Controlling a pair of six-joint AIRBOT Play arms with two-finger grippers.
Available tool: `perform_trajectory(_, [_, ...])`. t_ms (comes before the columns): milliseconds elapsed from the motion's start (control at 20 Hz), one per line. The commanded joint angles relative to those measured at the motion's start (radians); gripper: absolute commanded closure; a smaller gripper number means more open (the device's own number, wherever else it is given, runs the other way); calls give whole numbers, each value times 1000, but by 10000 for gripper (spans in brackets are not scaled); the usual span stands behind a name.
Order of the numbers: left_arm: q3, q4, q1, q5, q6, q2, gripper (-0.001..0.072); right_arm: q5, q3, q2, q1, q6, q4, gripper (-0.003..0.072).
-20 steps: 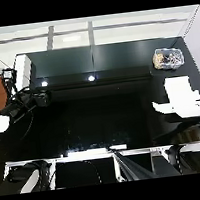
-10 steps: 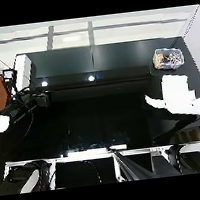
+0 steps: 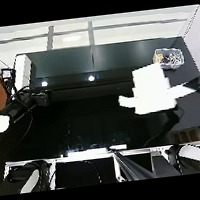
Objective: Fold the box and place the chain.
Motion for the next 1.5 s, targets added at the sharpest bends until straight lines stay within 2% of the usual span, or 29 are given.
perform_trajectory(0, [-7,-10,-1,-31,0,-3,-4,-127,-195,156,201,23,176,669])
perform_trajectory(50, [-7,-20,-2,-51,-1,-5,-4,-166,-253,209,271,22,218,669])
perform_trajectory(150, [-7,-82,-21,-124,-1,-8,-4,-327,-401,340,446,21,326,669])
perform_trajectory(300, [-9,-114,-113,-114,-5,-39,-4,-748,-593,512,760,19,459,669])
perform_trajectory(400, [5,-226,-129,-107,-47,-99,-3,-949,-626,542,948,-8,405,669])
perform_trajectory(500, [56,-329,-126,-183,-26,-210,-3,-1039,-626,539,1083,-8,404,669])
perform_trajectory(550, [93,-381,-122,-245,32,-276,-4,-1052,-626,539,1128,-8,403,669])
perform_trajectory(700, [185,-674,-123,-431,423,-468,-2,-1054,-626,539,1200,-8,402,669])
perform_trajectory(750, [206,-739,-123,-463,493,-514,-2,-1054,-626,539,1203,-6,403,669])
perform_trajectory(950, [314,-678,-122,-508,486,-677,-4,-1054,-626,539,1203,-5,403,669])
perform_trajectory(1200, [407,-679,-119,-859,573,-869,5,-1066,-626,539,1203,-5,403,669])
perform_trajectory(1250, [417,-679,-119,-929,587,-896,43,-1067,-626,539,1203,-5,403,669])
perform_trajectory(1350, [438,-672,-119,-1027,599,-932,164,-1072,-626,539,1203,-5,403,669])
perform_trajectory(1400, [452,-637,-119,-1053,606,-946,213,-1075,-626,539,1203,-5,403,669])
perform_trajectory(1450, [465,-581,-119,-1047,606,-950,228,-1080,-626,539,1203,-5,403,669])
